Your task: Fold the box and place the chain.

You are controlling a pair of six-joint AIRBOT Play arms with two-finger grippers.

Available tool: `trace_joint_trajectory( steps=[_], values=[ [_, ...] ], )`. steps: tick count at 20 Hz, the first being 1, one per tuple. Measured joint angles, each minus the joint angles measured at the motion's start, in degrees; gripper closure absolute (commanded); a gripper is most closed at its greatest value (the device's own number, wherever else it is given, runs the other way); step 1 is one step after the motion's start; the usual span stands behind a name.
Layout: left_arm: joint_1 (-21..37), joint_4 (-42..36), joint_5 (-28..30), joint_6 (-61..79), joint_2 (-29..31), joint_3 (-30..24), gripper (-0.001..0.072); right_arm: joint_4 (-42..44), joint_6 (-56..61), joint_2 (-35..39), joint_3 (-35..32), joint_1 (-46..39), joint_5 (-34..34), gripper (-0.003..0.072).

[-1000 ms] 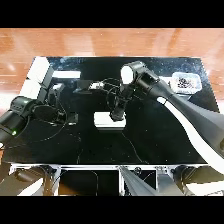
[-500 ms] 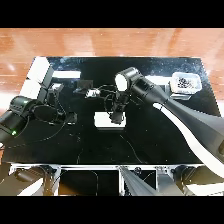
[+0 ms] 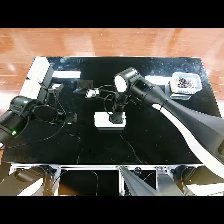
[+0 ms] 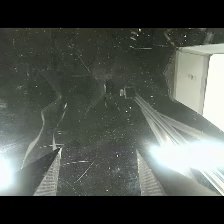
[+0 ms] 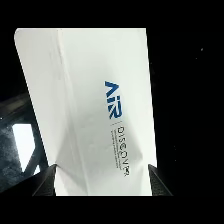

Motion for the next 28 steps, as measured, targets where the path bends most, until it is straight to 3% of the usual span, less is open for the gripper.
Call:
trace_joint_trajectory(
  steps=[10,12,13,28],
  values=[
    [0.0,0.0,-0.66,0.0,0.02,0.0,0.0141,-2.86,-0.81,-0.17,0.0,-0.13,-3.69,-0.0034],
    [0.0,0.0,-1.09,0.0,0.02,-0.02,0.0141,-3.26,-0.87,-0.17,0.0,-0.11,-3.89,0.0224],
    [0.0,0.0,-1.16,0.0,0.02,0.0,0.0141,-3.28,-0.87,-0.17,0.0,-0.13,-3.85,0.0239],
    [0.0,0.0,-1.68,0.0,0.0,-0.02,0.0141,-3.39,-0.9,-0.96,0.0,-0.02,-3.54,0.0241]
  ],
)
